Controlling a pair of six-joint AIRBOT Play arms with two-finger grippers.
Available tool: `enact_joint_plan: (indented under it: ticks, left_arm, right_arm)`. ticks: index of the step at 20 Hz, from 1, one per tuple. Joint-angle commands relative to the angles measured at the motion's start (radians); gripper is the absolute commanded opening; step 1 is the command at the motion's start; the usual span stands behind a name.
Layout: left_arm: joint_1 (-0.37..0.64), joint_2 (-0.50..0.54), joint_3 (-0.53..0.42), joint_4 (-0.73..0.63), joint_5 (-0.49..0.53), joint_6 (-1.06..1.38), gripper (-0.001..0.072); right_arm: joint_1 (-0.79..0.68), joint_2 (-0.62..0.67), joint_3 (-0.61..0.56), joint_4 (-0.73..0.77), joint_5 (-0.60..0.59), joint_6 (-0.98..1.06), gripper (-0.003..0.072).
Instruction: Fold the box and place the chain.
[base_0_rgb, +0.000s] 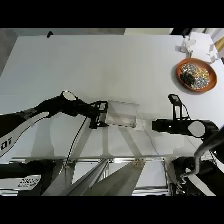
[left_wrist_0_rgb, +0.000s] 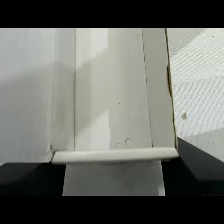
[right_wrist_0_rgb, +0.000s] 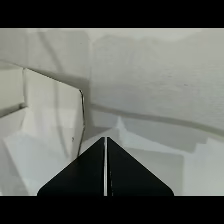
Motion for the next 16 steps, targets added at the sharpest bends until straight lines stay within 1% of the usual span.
enact_joint_plan:
  ticks: [1,6,8,9,10,12,16]
  left_arm:
    - [0.001,0.000,0.001,0.000,0.000,0.000,0.0273]
    - [0.001,0.000,0.001,0.000,0.000,0.000,0.0273]
    - [0.001,0.000,0.001,0.000,0.000,0.000,0.0273]
    - [0.001,0.000,0.001,0.000,0.000,0.000,0.0273]
    - [0.001,0.000,0.001,0.000,0.000,0.000,0.0273]
    - [0.001,0.000,0.001,0.000,0.000,0.000,0.0273]
    - [0.001,0.000,0.001,0.000,0.000,0.000,0.0273]
  right_arm:
    - [-0.003,-0.047,-0.042,0.238,-0.092,-0.123,0.0018]
    - [-0.003,-0.129,-0.042,0.406,-0.114,-0.269,0.0018]
    - [-0.002,-0.123,-0.041,0.548,-0.114,-0.389,0.0020]
    - [-0.002,-0.117,-0.040,0.610,-0.113,-0.435,0.0052]
    - [-0.002,-0.116,-0.034,0.640,-0.103,-0.455,0.0124]
    - [-0.002,-0.116,-0.018,0.643,-0.074,-0.454,0.0181]
    - [-0.002,-0.116,0.020,0.644,-0.051,-0.454,0.0191]
